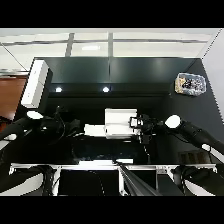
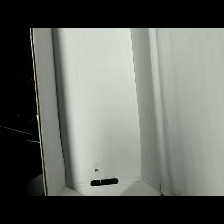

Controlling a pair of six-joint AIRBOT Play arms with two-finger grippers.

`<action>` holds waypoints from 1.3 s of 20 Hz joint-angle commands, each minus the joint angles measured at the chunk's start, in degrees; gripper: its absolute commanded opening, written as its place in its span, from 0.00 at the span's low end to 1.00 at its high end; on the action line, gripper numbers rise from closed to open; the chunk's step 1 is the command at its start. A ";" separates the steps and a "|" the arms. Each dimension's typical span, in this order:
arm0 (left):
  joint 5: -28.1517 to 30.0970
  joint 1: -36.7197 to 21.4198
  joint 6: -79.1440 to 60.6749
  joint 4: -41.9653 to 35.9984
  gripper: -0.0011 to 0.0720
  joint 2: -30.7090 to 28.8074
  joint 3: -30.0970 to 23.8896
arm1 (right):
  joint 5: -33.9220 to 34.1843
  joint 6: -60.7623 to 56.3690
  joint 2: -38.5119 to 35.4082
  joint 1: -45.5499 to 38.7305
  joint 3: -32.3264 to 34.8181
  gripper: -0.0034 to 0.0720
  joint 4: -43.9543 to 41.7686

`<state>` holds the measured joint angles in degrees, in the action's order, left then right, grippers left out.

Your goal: Fold the box and place the chain.

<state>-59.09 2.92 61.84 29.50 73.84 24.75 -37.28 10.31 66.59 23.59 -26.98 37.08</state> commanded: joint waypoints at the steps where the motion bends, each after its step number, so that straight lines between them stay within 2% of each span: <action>1: -0.22 5.07 -5.44 -7.21 0.05 5.09 0.96 | -0.02 0.00 -0.02 -0.02 0.00 0.67 0.00; 3: 0.74 7.65 -8.50 -7.54 0.05 5.16 2.29 | -0.02 0.00 -0.02 -0.02 0.00 0.67 0.02; 7: -2.54 7.34 -13.99 -7.96 0.05 5.14 5.97 | -0.02 -0.02 -0.02 -0.02 0.00 0.67 0.00; 8: -3.23 7.32 -14.10 -7.74 0.10 5.14 6.95 | -0.02 -0.02 -0.02 -0.02 -0.02 0.67 0.00; 9: -4.09 7.34 -14.08 -7.69 0.31 5.14 7.93 | -0.02 -0.02 -0.02 -0.02 0.00 0.67 0.02; 10: -5.33 7.32 -14.12 -7.43 0.63 5.14 8.92 | -0.02 0.00 -0.02 -0.02 0.00 0.67 0.00; 11: -6.34 7.34 -14.10 -6.91 0.91 5.14 10.03 | -0.04 -0.02 -0.02 -0.02 0.00 0.68 0.02; 16: -8.24 9.90 -11.58 -5.05 0.91 5.14 12.92 | -0.02 0.00 -0.02 -0.02 0.00 0.67 0.02; 17: -7.91 11.32 -10.32 -3.76 0.87 5.14 13.51 | -0.02 0.00 -0.02 -0.02 0.00 0.68 0.02; 22: -2.29 20.39 -0.26 -0.15 0.87 5.14 17.44 | -0.02 0.00 -0.02 -0.02 0.00 0.68 0.02; 26: 1.14 25.05 12.85 9.68 0.87 5.11 20.90 | -0.02 0.00 -0.02 -0.02 -0.02 0.68 0.02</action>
<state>-61.30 24.58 65.21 32.53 78.98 43.44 -37.30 10.31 66.59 23.59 -26.98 37.12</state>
